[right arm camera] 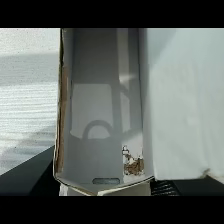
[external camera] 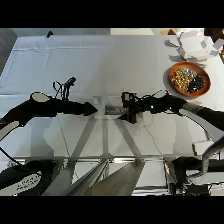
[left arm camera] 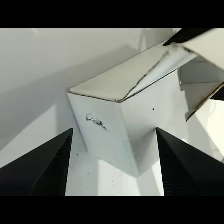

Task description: Fold the box and place the chain.

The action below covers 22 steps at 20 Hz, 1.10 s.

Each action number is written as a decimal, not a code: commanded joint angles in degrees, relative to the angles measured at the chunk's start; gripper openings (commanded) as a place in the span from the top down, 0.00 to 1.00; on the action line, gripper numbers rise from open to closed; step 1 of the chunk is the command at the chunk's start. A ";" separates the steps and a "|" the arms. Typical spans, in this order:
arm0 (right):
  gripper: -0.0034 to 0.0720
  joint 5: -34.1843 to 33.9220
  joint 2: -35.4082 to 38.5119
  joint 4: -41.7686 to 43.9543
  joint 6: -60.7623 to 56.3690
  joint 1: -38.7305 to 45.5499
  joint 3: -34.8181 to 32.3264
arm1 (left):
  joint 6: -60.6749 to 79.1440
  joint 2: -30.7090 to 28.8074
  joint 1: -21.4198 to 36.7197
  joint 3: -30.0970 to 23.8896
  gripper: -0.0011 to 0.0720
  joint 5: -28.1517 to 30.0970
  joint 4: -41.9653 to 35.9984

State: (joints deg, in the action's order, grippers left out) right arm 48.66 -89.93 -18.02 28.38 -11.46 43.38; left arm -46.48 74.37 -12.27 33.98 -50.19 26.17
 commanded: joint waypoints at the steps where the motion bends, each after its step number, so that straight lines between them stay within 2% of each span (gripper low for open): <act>1: 0.35 0.02 -0.02 0.02 -0.02 -0.02 0.04 | 0.15 1.14 -1.55 0.02 0.18 3.39 0.68; 8: 0.35 0.02 -0.02 0.00 -0.02 -0.02 0.04 | -0.02 1.27 -2.32 0.02 0.18 9.01 2.80; 13: 0.35 0.02 -0.02 0.00 -0.02 -0.02 0.04 | -0.02 0.94 -2.47 0.09 0.18 9.64 3.04; 14: 0.35 0.02 -0.02 0.00 -0.02 -0.02 0.04 | -0.02 0.48 -2.49 0.22 0.16 9.64 3.13; 15: 0.35 0.02 -0.02 0.00 -0.02 -0.02 0.04 | -0.09 -0.17 -2.84 0.70 0.10 9.66 3.91; 17: 0.35 0.02 -0.02 0.02 -0.02 -0.02 0.04 | -3.82 -1.33 -4.26 2.54 0.09 9.51 9.29; 19: 0.35 0.02 -0.02 0.00 -0.02 -0.02 0.04 | -15.85 -1.18 -6.80 5.01 0.09 8.87 18.12; 22: 0.35 0.02 -0.02 0.00 -0.02 -0.02 0.04 | -24.79 -0.33 -12.48 8.26 0.10 6.54 30.80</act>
